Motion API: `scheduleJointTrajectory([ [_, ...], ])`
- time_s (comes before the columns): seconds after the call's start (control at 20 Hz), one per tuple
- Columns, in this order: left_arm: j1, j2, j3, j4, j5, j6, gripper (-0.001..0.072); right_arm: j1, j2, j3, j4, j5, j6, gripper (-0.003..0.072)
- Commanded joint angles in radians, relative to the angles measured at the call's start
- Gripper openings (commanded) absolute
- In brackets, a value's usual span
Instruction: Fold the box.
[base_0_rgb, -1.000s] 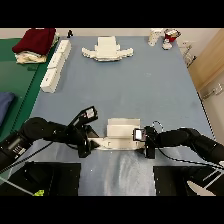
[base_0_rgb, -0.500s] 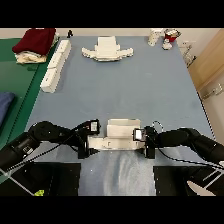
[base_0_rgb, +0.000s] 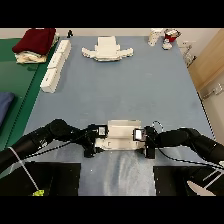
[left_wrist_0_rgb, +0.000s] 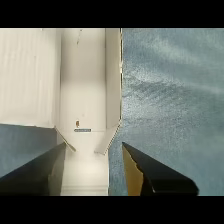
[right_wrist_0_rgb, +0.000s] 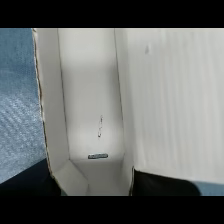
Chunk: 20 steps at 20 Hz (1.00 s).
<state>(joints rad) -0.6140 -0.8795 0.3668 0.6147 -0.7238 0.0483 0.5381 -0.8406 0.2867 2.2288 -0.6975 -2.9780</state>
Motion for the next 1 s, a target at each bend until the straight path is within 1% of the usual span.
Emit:
scheduleJointTrajectory([
  [0.0, -0.018, -0.043, -0.001, -0.039, 0.047, 0.046, 0.0510, -0.001, 0.000, 0.001, 0.000, 0.000, 0.000, 0.0509],
  [0.05, -0.018, -0.044, -0.001, -0.039, 0.062, 0.047, 0.0364, -0.001, 0.000, 0.001, 0.000, 0.000, 0.000, 0.0509],
  [0.1, -0.018, -0.044, 0.000, -0.039, 0.069, 0.049, 0.0306, 0.000, 0.000, 0.001, 0.000, 0.000, 0.000, 0.0509],
  [0.25, -0.050, -0.044, 0.002, -0.040, 0.068, 0.049, 0.0307, -0.001, 0.000, 0.001, 0.000, 0.000, 0.000, 0.0509],
  [0.3, -0.067, -0.044, 0.002, -0.043, 0.069, 0.050, 0.0270, 0.000, 0.000, 0.001, 0.000, 0.000, 0.000, 0.0509],
  [0.35, -0.080, -0.044, 0.002, -0.043, 0.073, 0.051, 0.0184, -0.001, 0.000, 0.001, 0.000, 0.000, 0.000, 0.0509],
  [0.5, -0.097, -0.044, 0.002, -0.050, 0.139, 0.051, 0.0176, 0.000, 0.000, 0.001, 0.000, 0.000, 0.000, 0.0508],
  [0.6, -0.097, -0.044, 0.003, -0.084, 0.176, 0.053, 0.0174, 0.000, 0.000, 0.001, 0.000, 0.000, 0.000, 0.0509],
  [0.8, -0.097, -0.044, 0.003, -0.153, 0.172, 0.069, 0.0165, 0.000, 0.000, 0.001, 0.000, 0.000, 0.000, 0.0509],
  [0.95, -0.097, -0.051, 0.003, -0.179, 0.168, 0.069, 0.0165, 0.000, 0.000, 0.001, 0.000, 0.000, 0.000, 0.0509],
])
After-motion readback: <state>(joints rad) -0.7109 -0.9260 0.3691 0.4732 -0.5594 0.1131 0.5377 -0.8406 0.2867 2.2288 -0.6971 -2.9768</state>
